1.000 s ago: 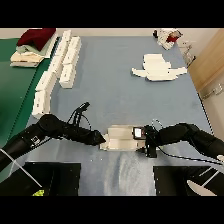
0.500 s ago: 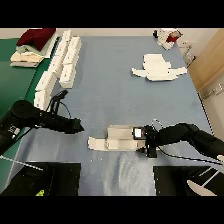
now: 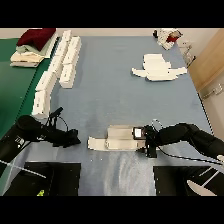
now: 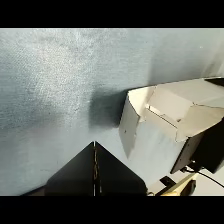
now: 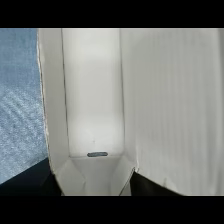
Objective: Fold the box.
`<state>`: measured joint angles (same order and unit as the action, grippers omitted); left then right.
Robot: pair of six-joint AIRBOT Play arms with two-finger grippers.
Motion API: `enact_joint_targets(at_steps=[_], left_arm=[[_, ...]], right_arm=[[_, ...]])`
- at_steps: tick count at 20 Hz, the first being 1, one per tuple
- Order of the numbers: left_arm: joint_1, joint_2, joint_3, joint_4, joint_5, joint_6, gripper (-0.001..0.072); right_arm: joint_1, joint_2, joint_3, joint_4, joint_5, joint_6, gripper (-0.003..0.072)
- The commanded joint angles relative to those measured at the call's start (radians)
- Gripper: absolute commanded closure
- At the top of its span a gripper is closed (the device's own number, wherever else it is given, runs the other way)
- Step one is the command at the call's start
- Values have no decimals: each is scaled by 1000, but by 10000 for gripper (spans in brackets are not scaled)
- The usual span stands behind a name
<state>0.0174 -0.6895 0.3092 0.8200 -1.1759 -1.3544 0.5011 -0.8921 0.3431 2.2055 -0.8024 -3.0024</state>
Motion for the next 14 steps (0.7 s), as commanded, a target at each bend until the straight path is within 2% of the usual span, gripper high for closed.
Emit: enact_joint_targets(at_steps=[1,4,8,11,14], left_arm=[[-63,1,-67,-62,90,21,699],[-204,-10,-67,-61,212,-28,699],[-378,-117,-66,-91,320,-53,699],[-471,-191,-59,-145,397,-48,699],[-523,-202,-36,-152,441,-49,699]], right_arm=[[0,0,0,0,0,0,173],[0,0,0,0,0,0,172],[0,0,0,0,0,0,173],[0,0,0,0,0,0,172],[0,0,0,-1,0,0,172]])
